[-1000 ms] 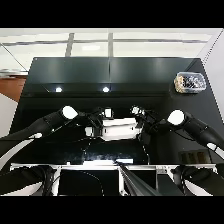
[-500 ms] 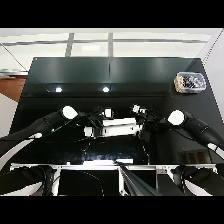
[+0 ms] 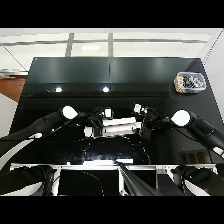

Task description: Fold the box and place the chain.

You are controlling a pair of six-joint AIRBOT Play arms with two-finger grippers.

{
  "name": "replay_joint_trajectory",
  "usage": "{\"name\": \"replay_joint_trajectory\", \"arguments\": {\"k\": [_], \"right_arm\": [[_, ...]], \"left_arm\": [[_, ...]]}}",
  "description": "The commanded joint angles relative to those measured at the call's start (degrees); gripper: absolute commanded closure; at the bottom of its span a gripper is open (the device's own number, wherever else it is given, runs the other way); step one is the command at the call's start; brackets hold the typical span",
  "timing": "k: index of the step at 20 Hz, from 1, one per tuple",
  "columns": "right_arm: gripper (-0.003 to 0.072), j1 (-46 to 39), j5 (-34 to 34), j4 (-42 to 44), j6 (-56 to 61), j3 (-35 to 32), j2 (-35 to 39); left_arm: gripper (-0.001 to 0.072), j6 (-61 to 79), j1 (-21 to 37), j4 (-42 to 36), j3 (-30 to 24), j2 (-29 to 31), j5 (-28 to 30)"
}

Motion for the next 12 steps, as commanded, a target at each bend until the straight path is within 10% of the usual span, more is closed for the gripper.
{"name": "replay_joint_trajectory", "arguments": {"k": [1, 12], "right_arm": [[0.0026, 0.02, -5.07, 5.51, -8.59, 0.02, -0.98], [0.0026, 0.02, 3.93, 10.97, -18.23, -0.96, -5.60]], "left_arm": [[0.0676, 0.02, 0.02, 0.02, -0.02, -0.02, -0.02], [0.0676, 0.02, 0.02, 0.09, -0.02, -0.02, 0.42]]}}
